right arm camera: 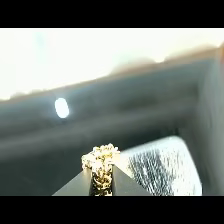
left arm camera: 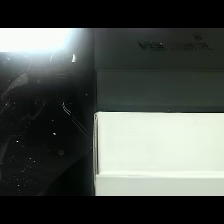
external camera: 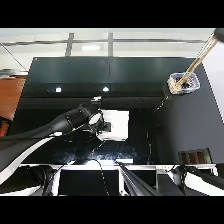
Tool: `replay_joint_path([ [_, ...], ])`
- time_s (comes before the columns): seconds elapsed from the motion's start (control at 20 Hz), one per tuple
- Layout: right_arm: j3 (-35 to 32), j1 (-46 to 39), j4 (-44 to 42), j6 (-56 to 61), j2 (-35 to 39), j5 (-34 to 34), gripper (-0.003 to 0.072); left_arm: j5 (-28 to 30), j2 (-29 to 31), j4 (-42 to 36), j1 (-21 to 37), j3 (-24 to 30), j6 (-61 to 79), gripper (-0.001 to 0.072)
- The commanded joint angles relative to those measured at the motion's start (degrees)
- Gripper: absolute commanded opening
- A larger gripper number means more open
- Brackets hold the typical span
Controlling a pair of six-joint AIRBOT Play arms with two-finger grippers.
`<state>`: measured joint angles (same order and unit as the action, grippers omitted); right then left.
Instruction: Fold the box and place the chain.
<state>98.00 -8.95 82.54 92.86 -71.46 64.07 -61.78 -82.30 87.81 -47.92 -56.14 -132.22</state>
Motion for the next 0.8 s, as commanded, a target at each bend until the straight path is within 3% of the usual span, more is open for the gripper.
replay_joint_path([
  [0.0, 4.3, 0.2, -4.0, -2.4, 6.1, 3.2, 0.0019, 0.0, 0.0, 0.0, 0.0, 0.0, 0.0, 0.0031],
  [0.2, 4.2, 1.1, -7.4, -5.9, 12.8, 7.3, 0.0019, 0.0, 0.0, 0.0, 0.0, 0.0, 0.0, 0.0031],
  [0.45, 3.0, 8.2, -7.1, -7.4, 19.6, 9.8, 0.0019, 0.0, 0.0, 0.0, 0.0, 0.0, 0.0, 0.0031],
  [0.75, 1.8, 17.4, -7.0, -8.1, 21.5, 16.3, 0.0019, 0.0, 0.0, 0.0, 0.0, 0.0, 0.0, 0.003],
])
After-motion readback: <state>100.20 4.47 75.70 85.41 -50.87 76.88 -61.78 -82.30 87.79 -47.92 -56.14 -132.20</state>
